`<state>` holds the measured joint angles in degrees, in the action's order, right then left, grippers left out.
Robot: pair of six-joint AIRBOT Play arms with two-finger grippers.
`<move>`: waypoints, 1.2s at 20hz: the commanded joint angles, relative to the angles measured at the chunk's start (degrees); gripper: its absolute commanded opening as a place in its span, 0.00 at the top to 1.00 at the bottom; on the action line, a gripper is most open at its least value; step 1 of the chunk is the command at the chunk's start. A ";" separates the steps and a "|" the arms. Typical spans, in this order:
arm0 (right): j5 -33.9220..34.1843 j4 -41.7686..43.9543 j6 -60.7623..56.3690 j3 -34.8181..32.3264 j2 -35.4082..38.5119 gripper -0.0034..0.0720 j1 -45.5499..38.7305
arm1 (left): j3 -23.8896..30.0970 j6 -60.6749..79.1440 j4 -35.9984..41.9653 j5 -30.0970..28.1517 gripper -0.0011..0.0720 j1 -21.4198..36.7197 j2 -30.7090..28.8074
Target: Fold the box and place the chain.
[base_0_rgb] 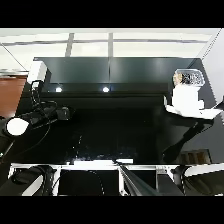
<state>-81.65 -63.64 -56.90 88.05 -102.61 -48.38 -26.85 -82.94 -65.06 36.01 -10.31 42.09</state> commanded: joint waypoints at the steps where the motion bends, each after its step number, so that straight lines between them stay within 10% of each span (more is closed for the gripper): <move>1: -2.75 7.21 1.75 -2.38 3.45 0.94 0.04 | -0.04 0.04 1.36 0.15 0.02 -0.04 0.07; 8: -0.44 34.23 21.31 -31.58 21.88 0.94 3.17 | -0.02 1.07 8.15 0.24 0.02 -0.09 0.74; 15: 25.05 61.81 34.29 -64.15 43.25 0.94 27.15 | -4.02 19.87 29.11 -2.08 0.02 -4.85 13.07; 24: 41.07 64.70 33.53 -68.78 44.98 0.94 51.47 | -24.46 30.88 38.60 23.37 0.02 -1.77 42.49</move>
